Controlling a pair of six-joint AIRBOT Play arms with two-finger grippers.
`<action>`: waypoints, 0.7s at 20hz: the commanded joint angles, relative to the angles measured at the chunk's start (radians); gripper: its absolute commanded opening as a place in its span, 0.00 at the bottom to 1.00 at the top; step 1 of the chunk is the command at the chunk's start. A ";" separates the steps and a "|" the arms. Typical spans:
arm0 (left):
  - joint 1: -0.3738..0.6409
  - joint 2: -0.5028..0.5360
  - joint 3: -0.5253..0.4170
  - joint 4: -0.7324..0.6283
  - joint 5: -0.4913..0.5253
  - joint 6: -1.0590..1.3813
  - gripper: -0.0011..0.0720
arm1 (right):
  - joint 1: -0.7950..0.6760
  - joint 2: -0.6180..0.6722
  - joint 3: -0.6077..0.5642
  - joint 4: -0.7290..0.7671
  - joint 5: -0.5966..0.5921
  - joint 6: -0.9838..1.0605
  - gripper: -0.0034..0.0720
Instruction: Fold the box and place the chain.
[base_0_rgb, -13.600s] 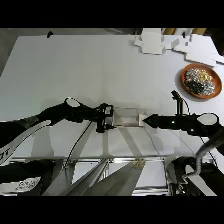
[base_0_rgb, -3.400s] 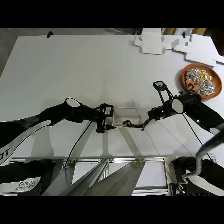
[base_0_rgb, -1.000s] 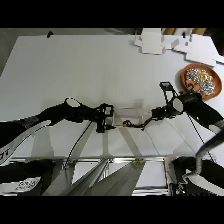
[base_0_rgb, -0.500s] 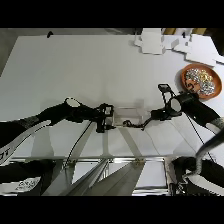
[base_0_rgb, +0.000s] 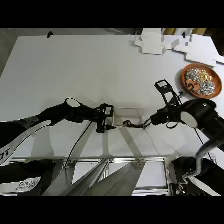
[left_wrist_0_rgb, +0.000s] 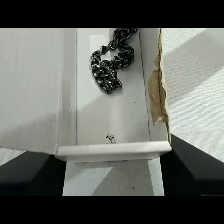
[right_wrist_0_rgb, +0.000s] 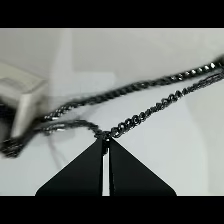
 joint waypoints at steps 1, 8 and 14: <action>0.000 0.000 0.000 0.000 0.000 0.000 0.68 | 0.066 0.193 0.001 0.084 -0.003 -0.006 0.07; 0.000 0.000 0.000 0.001 0.000 0.000 0.68 | 0.088 0.342 0.001 0.294 -0.132 -0.078 0.07; 0.000 0.000 0.000 0.000 0.000 0.000 0.68 | 0.088 0.329 0.001 0.514 -0.253 -0.243 0.07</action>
